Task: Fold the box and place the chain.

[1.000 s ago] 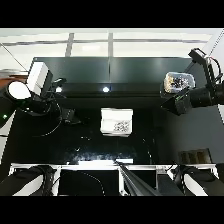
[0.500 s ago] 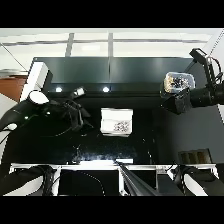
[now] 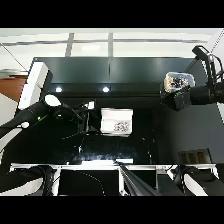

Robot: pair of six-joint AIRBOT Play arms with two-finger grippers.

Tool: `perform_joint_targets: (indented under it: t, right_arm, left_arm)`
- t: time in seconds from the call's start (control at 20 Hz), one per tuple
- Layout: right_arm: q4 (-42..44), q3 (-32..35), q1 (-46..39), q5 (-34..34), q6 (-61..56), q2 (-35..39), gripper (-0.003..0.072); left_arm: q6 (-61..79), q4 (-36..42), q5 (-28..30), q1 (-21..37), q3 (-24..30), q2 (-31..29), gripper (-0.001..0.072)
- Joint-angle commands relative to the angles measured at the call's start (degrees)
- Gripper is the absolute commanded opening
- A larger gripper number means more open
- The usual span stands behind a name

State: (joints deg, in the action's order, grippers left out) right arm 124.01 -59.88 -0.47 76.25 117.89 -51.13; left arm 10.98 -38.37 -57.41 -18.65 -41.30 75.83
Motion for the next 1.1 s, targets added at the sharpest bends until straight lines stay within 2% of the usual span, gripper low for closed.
perform_joint_targets:
  t: [0.0,0.5,0.7,1.05]
  right_arm:
    - [0.0,0.0,0.0,-1.7,0.0,0.0,0.0608]
    - [-0.2,0.0,0.0,-2.3,0.0,0.0,0.0608]
    - [-0.2,0.0,0.0,-2.4,0.0,0.0,0.0608]
    - [-0.2,0.0,0.0,-2.6,0.0,0.0,0.0608]
  left_arm:
    - [1.2,0.6,0.0,-1.0,0.0,0.7,0.0708]
    - [1.0,3.1,1.6,-2.9,0.0,3.8,0.0708]
    - [1.0,3.5,4.4,-2.9,0.0,4.0,0.0708]
    - [1.3,4.8,4.4,-4.0,0.0,4.1,0.0708]
